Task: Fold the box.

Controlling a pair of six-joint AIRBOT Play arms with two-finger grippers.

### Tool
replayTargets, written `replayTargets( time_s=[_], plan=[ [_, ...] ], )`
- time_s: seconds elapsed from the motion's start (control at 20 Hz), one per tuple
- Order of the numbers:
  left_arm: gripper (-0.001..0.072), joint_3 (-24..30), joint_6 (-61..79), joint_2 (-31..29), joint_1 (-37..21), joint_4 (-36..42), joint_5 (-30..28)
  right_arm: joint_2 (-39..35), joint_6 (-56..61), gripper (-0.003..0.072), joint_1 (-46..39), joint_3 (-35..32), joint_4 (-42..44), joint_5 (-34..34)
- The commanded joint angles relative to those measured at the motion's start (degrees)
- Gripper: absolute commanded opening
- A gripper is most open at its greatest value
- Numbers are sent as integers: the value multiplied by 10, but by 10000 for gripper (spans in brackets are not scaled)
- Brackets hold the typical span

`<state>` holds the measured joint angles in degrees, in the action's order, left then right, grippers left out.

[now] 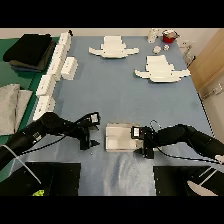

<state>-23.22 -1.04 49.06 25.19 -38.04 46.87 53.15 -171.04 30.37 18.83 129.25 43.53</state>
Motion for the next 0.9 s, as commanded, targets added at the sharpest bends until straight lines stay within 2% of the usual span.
replayTargets(
  time_s=[0.0, 0.15, 0.35, 0.85],
  plan=[
    [677, 5, 19, 41, 51, 25, -40, 0, 0, 512, 0, 0, 0, 0],
    [676, 5, 22, 71, 80, 43, -49, 0, 0, 512, 0, 0, 0, 0],
    [676, 5, 21, 77, 104, 60, -71, 0, 0, 512, 0, 0, 0, 0],
    [676, 5, 37, 90, 123, 64, -91, 0, 0, 512, 0, 0, 0, 0]
  ],
)
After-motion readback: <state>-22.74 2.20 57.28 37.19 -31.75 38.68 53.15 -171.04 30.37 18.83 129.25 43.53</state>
